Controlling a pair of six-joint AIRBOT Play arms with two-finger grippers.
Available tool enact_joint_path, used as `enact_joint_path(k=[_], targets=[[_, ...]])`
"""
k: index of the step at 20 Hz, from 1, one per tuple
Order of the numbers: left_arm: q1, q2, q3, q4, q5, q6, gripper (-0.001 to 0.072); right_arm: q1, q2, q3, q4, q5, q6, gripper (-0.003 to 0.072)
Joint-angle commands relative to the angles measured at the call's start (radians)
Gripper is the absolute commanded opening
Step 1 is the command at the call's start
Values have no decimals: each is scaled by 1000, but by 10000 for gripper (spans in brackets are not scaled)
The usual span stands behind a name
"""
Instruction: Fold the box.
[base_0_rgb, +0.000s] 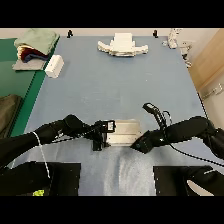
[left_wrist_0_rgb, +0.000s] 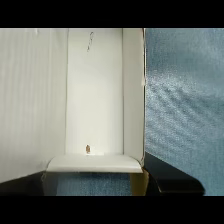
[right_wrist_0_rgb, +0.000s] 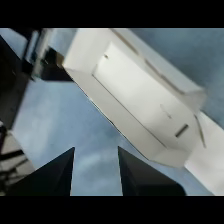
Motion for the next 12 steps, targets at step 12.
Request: enact_joint_path(k=[12], targets=[[0, 0, 1, -2, 0, 0, 440, 39, -472, 169, 63, 457, 192, 295]])
